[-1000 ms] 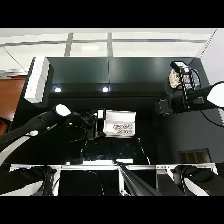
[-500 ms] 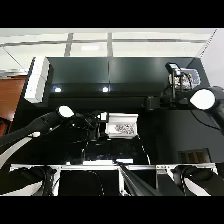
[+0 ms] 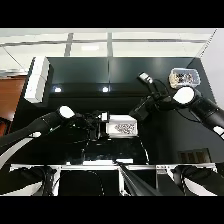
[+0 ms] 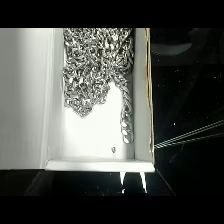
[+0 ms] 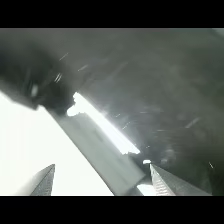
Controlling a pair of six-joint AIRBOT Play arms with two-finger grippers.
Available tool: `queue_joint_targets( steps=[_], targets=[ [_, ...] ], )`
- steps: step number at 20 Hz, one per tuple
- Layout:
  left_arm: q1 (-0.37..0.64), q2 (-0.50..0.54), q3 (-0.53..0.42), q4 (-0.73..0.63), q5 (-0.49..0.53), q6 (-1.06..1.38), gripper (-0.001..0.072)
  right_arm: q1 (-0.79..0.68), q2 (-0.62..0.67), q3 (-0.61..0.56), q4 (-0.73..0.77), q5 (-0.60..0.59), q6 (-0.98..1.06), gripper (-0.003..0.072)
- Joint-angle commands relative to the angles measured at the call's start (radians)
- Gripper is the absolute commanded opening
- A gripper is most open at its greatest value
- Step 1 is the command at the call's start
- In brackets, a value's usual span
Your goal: Fold the box and place the chain.
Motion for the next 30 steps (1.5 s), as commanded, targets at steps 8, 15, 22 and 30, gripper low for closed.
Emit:
queue_joint_targets(
  steps=[8,15,22,30],
  targets=[
    [-0.001,-0.001,0.001,0.003,0.002,0.001,0.0422,0.064,-0.002,0.0,0.004,0.117,-0.525,0.065],
    [-0.001,-0.001,0.001,0.003,0.002,0.001,0.0422,0.084,-0.002,-0.02,0.028,0.16,-0.524,0.065],
    [-0.001,-0.001,0.001,0.003,0.002,0.001,0.0422,0.084,-0.002,-0.064,0.012,0.13,-0.524,0.0303],
    [-0.001,-0.001,0.001,0.003,0.002,0.001,0.0422,0.084,-0.002,-0.064,0.012,0.123,-0.524,0.0188]
  ],
)
